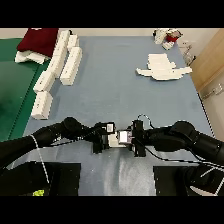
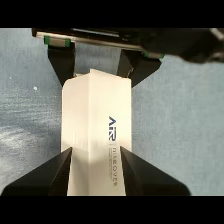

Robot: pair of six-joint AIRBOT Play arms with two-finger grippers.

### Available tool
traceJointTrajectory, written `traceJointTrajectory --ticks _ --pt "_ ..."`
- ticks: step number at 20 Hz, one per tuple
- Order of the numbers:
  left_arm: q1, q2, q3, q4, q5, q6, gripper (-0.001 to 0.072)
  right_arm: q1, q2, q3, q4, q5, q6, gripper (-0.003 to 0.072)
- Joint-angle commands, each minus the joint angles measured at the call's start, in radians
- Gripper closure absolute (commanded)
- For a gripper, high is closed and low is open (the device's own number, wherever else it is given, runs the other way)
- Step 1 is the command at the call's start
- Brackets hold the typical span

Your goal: Fold the box.

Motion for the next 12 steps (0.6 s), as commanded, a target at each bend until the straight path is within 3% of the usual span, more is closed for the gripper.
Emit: traceJointTrajectory --ticks 1,6,7,10,12 --pt "0.000 0.000 0.001 0.001 -0.002 0.002 0.0232 0.001 0.029 0.001 -0.002 0.002 0.000 0.0244" --pt "0.000 0.000 0.001 0.001 -0.002 0.002 0.0232 0.001 0.051 0.001 -0.009 0.024 0.000 0.0246" --pt "0.000 0.000 0.001 0.001 -0.002 0.002 0.0232 0.001 0.051 0.001 -0.020 0.033 0.002 0.0295" --pt "0.000 0.000 0.001 0.001 -0.002 0.002 0.0232 0.000 0.036 0.001 -0.045 0.048 0.021 0.0325" --pt "0.000 0.000 0.001 0.001 -0.002 0.002 0.0233 0.001 0.022 0.001 -0.045 0.048 0.035 0.0401"
